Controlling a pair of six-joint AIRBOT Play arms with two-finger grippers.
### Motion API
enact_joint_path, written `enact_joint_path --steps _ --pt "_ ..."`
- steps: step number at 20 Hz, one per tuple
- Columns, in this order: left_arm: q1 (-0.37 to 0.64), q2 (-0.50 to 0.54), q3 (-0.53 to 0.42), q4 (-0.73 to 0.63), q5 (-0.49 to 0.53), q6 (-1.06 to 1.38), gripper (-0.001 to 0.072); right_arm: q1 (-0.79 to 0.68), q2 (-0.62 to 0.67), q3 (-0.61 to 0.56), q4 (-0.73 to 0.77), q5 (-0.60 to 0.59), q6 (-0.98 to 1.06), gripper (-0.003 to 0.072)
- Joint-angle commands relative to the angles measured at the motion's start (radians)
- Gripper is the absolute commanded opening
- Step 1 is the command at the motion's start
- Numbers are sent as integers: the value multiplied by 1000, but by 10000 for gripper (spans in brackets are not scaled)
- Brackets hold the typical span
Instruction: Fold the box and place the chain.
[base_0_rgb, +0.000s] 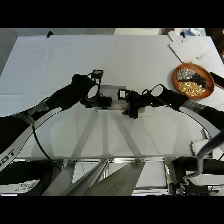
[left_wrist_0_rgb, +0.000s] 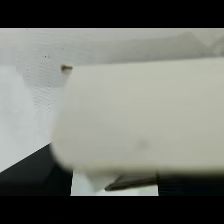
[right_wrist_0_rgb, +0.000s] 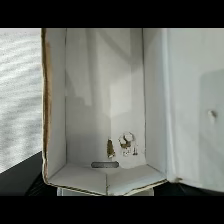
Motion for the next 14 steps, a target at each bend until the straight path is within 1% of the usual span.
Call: enact_joint_path --steps 1,2,3,4,9,10,11,14 --pt "1 -39 0 12 57 -13 490 0 1 0 0 0 0 298" --pt "1 -43 0 8 91 -13 439 0 1 0 0 0 -1 298" --pt "1 -48 0 7 113 -12 293 0 1 0 0 0 -1 298" --pt "1 -55 0 7 120 -9 230 0 1 0 0 0 0 298" --pt "0 -89 0 7 98 7 223 0 1 0 0 0 0 298" --pt "0 -89 0 7 98 7 160 0 1 0 0 0 -1 298" --pt "0 -89 0 7 98 10 14 0 1 0 0 0 0 298" --pt "0 -89 0 7 95 9 7 0 1 0 0 0 0 298"
